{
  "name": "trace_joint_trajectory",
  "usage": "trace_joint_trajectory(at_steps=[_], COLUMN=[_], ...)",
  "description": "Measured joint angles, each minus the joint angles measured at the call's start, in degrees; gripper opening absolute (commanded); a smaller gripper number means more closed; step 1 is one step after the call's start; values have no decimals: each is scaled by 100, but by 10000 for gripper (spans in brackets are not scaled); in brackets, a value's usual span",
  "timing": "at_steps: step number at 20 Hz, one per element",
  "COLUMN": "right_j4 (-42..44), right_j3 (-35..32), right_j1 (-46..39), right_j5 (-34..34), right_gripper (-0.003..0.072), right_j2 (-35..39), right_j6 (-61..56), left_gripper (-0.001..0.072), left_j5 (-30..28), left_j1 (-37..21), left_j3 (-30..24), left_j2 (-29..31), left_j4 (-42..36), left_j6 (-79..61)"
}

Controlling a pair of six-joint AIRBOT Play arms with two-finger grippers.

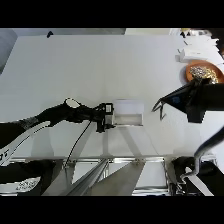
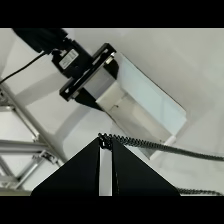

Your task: Fold the box and place the chain.

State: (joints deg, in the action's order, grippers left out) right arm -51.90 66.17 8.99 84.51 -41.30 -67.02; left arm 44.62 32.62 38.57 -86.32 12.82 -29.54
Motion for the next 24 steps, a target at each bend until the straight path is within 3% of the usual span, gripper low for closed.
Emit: trace_joint_trajectory(at_steps=[6, 15, 24], right_j4=[4, 7, 50], right_j3=[0, -31, -586], right_j1=[549, 916, 944], right_j5=[-214, -1064, -1698], right_gripper=[22, 22, 22], right_j2=[37, 42, -52], right_j6=[-15, -17, 90], left_gripper=[254, 254, 254], left_j5=[0, 0, 0], left_j1=[0, 0, 0], left_j3=[0, 0, 0], left_j2=[0, 0, 0], left_j4=[0, 0, 2], left_j6=[-2, 0, 0])
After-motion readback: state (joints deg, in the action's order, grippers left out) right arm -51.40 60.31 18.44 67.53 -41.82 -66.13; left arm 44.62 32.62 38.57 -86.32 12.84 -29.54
